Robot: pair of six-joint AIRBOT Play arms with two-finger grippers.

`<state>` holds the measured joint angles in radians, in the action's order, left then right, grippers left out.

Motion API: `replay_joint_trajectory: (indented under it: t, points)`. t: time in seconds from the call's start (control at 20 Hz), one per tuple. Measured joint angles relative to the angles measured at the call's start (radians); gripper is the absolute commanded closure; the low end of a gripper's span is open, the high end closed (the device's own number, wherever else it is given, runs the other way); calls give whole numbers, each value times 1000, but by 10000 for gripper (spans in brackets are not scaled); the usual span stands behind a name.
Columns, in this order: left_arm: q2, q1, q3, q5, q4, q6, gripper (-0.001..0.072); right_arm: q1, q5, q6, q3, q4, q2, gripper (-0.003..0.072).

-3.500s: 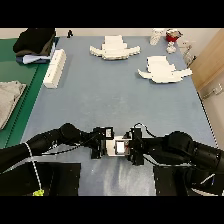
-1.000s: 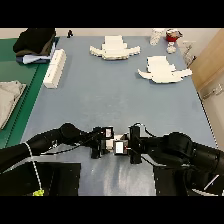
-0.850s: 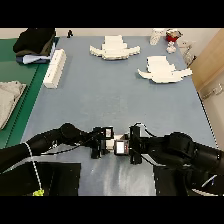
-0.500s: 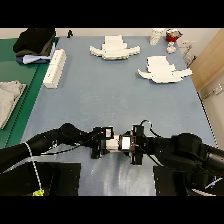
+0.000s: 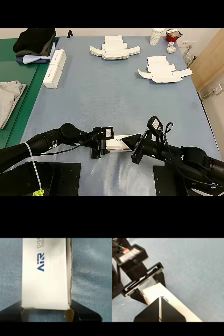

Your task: Fold the box.

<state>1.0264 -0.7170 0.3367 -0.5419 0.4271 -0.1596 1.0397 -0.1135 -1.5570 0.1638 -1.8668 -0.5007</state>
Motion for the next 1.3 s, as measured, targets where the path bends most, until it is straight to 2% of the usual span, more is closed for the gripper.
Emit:
replay_joint_trajectory:
  t: [0.2, 0.7, 1.3]
  points:
    - [0, 0, 0, 0, 0, 0, 245, 8, 62, 71, -43, -12, -36, 645]
    - [0, 0, 0, 0, -1, 1, 244, 33, 91, 106, -58, -14, -161, 645]
    - [0, 0, 0, 0, 0, 0, 245, 33, 85, 106, -59, -14, -185, 645]
